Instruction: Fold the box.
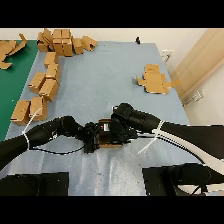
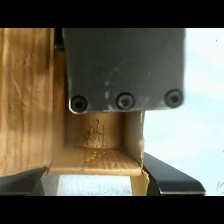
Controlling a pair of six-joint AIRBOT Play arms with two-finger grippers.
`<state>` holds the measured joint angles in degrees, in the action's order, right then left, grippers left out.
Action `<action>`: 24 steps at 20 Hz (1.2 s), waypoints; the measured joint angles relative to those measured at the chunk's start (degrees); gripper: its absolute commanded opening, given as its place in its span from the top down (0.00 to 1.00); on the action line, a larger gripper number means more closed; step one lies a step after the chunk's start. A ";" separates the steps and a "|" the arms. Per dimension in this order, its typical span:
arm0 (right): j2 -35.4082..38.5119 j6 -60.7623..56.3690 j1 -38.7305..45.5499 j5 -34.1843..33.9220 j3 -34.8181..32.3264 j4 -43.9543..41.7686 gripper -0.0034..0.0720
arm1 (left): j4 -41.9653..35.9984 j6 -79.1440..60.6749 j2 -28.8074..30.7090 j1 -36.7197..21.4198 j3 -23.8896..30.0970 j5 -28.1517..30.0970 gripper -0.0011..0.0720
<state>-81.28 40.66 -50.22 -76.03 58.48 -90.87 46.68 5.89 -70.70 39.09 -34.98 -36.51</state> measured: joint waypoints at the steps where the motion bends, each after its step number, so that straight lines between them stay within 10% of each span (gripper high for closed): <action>1: -0.33 -0.15 0.02 0.00 0.02 0.15 0.67 | 0.00 0.00 0.00 0.00 0.00 0.00 0.27; 6: -0.98 -0.44 0.00 0.35 0.04 1.01 0.94 | 0.00 -0.02 0.00 0.00 0.00 0.02 0.27; 10: -1.18 -0.31 -0.04 0.46 0.07 1.55 0.95 | 0.00 0.00 0.00 0.00 0.00 0.02 0.27; 13: -1.20 0.31 -0.09 0.28 0.04 2.47 0.51 | 0.09 -0.17 0.00 0.00 0.00 0.02 0.27; 24: 3.23 -0.17 -0.04 0.61 1.20 2.43 0.48 | 0.02 0.11 0.00 0.00 -0.02 0.04 0.27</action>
<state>-78.04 40.49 -50.26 -75.42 59.68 -88.44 46.70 6.00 -70.70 39.09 -35.00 -36.47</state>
